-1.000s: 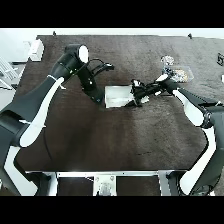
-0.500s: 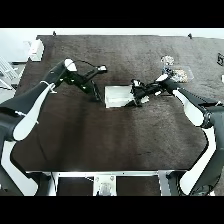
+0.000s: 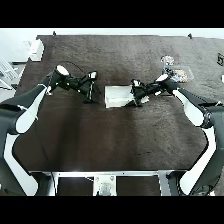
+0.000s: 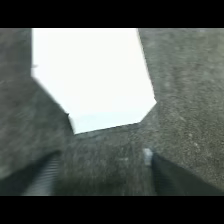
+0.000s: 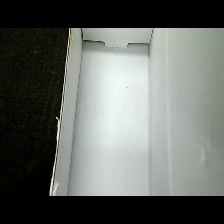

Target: Fold the box and place the chain.

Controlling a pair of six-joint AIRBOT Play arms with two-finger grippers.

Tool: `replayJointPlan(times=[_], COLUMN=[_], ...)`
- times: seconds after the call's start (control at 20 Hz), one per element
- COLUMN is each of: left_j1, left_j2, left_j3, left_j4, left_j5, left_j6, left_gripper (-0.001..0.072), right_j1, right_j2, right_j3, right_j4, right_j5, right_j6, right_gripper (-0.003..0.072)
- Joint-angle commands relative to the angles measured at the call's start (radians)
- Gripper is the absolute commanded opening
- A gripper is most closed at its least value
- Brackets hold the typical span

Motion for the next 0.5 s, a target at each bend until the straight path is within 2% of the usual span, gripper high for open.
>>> replayJointPlan(times=[0.0,0.1,0.45], left_j1=[0.003,0.002,-0.022], left_j2=[-0.05,-0.059,-0.076], left_j3=[-0.002,-0.002,-0.002], left_j4=[-0.092,-0.127,-0.12], left_j5=[-0.003,0.005,0.052], left_j6=[0.082,0.084,0.09], left_gripper=[0.072,0.072,0.072], right_j1=[0.001,0.001,0.001], right_j2=[0.0,0.0,0.0], right_j3=[0.0,0.0,0.0], right_j4=[0.0,0.0,0.0], right_j5=[0.0,0.0,0.0], right_j6=[0.0,0.0,0.0], right_gripper=[0.0537,0.0537,0.0537])
